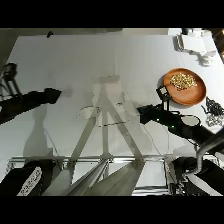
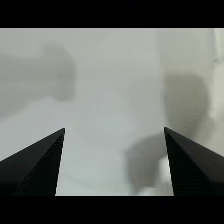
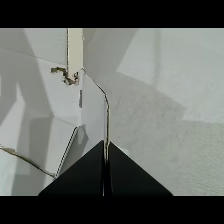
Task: Fold the box and place the chain.
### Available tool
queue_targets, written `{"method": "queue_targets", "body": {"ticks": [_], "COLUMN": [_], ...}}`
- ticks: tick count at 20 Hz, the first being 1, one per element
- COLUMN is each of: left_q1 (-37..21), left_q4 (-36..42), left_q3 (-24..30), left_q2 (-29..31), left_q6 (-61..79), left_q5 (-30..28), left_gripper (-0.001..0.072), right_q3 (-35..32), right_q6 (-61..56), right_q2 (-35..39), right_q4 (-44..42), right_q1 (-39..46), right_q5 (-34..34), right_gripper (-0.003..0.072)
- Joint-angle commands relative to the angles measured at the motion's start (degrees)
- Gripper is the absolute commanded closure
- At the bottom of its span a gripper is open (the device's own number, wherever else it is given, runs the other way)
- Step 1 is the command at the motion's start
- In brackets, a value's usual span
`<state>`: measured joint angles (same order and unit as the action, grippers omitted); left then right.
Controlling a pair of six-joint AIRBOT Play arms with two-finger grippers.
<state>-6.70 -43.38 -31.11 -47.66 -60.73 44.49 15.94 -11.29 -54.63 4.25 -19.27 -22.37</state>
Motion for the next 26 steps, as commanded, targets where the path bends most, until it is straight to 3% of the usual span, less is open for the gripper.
{"method": "queue_targets", "body": {"ticks": [1, 5, 10, 19, 26], "left_q1": [0.1, 4.5, 13.2, 15.4, 19.8], "left_q4": [18.3, 16.4, 11.9, 7.3, 7.3], "left_q3": [-4.3, -17.4, -27.9, -29.1, -29.1], "left_q2": [-12.7, -26.9, -37.1, -42.6, -43.7], "left_q6": [14.3, 15.8, 18.2, 18.6, 28.5], "left_q5": [9.3, 17.9, 18.5, 19.4, 19.2], "left_gripper": [0.0014, 0.0011, 0.0012, 0.0013, 0.0017], "right_q3": [0.0, 0.0, 0.0, 0.0, 0.0], "right_q6": [0.0, 0.0, 0.0, 0.0, -0.2], "right_q2": [0.0, 0.0, 0.0, 0.0, 0.0], "right_q4": [-0.1, -0.1, -0.1, -0.1, -0.1], "right_q1": [-0.1, 0.0, 0.0, 0.0, 0.0], "right_q5": [-0.7, -0.8, -0.8, -0.8, -0.8], "right_gripper": [0.068, 0.068, 0.068, 0.068, 0.068]}}
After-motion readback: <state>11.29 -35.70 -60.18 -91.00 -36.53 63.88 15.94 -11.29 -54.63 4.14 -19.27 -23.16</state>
